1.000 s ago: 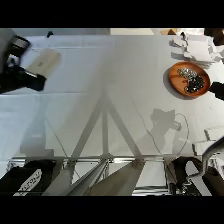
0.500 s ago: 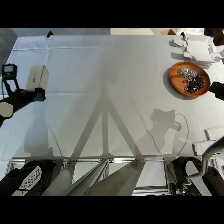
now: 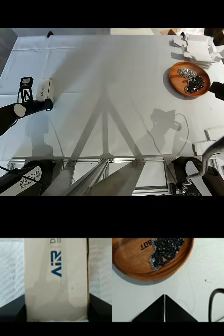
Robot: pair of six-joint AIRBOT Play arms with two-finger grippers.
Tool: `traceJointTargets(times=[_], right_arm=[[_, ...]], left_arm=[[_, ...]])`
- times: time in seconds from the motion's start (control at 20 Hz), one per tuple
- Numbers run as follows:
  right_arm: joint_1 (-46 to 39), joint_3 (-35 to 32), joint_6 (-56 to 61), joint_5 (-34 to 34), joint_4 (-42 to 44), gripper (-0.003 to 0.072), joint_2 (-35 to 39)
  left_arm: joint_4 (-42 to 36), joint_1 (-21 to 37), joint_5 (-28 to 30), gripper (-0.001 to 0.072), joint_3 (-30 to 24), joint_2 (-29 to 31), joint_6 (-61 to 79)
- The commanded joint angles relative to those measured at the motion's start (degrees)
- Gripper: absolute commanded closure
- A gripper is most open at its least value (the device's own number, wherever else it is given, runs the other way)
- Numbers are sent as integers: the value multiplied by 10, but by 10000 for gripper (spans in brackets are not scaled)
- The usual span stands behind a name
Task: Fold the box and place the chain.
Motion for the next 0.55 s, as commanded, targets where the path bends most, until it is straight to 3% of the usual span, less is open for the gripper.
traceJointTargets(times=[0.0,0.05,0.1,0.15,0.5], right_arm=[[0,1,0,0,0,676,0],[0,1,0,0,0,676,0],[0,1,0,0,0,676,0],[0,1,0,0,0,676,0],[0,1,0,0,0,676,0]], left_arm=[[2,0,-8,274,-2,-11,5],[2,-1,-9,200,-1,-7,5],[2,-1,-11,78,-1,0,5],[2,-1,-18,50,-1,10,6],[-2,-1,-115,54,-1,125,24]])
